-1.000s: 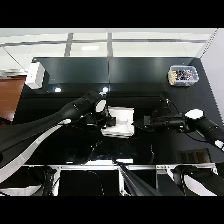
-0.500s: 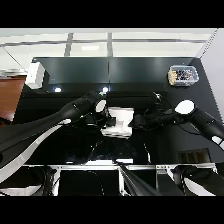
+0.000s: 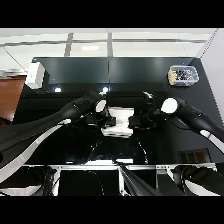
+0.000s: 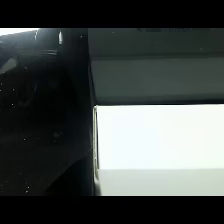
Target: Fold the box and place the chain.
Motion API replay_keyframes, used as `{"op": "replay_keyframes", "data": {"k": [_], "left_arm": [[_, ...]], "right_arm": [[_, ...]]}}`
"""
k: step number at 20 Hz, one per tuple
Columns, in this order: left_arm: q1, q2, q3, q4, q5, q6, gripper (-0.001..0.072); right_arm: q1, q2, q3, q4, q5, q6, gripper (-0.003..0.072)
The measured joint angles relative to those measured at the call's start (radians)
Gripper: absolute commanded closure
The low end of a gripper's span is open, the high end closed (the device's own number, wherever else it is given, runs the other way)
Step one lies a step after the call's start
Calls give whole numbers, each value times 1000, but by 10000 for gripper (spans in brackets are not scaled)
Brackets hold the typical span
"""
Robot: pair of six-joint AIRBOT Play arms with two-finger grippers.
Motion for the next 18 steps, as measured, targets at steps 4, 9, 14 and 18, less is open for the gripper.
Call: {"op": "replay_keyframes", "data": {"k": [4, 9, 14, 18], "left_arm": [[0, 0, 0, -1, 0, 3, 686], [0, 0, 0, 0, 0, 3, 686], [0, 0, 0, 0, 2, 3, 686], [0, 0, 0, 0, 2, 3, 686]], "right_arm": [[88, -100, 111, -162, 50, 164, 389], [188, -190, 229, -348, 137, 359, 390], [235, -214, 258, -438, 168, 504, 390], [243, -225, 262, -458, 185, 553, 391]]}}
